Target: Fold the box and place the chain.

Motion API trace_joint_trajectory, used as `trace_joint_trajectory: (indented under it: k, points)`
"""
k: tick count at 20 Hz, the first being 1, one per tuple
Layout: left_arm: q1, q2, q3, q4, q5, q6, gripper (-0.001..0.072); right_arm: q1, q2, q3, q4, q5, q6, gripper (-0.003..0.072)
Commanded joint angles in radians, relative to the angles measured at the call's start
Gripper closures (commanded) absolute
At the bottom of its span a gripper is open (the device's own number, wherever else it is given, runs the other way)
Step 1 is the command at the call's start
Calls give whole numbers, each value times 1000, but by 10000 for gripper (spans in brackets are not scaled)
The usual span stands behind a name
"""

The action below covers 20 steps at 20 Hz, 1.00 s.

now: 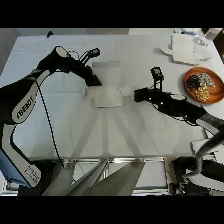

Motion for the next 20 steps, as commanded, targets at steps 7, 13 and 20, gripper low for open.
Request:
trace_joint_trajectory:
  k: [7,13,20]
  points:
    - [20,0,1,-3,8,42,662,0,0,0,0,-5,0,673]
    - [20,1,1,-2,-6,64,700,0,0,0,0,-5,0,673]
    - [20,2,1,-3,-7,68,698,0,0,0,0,-5,0,673]
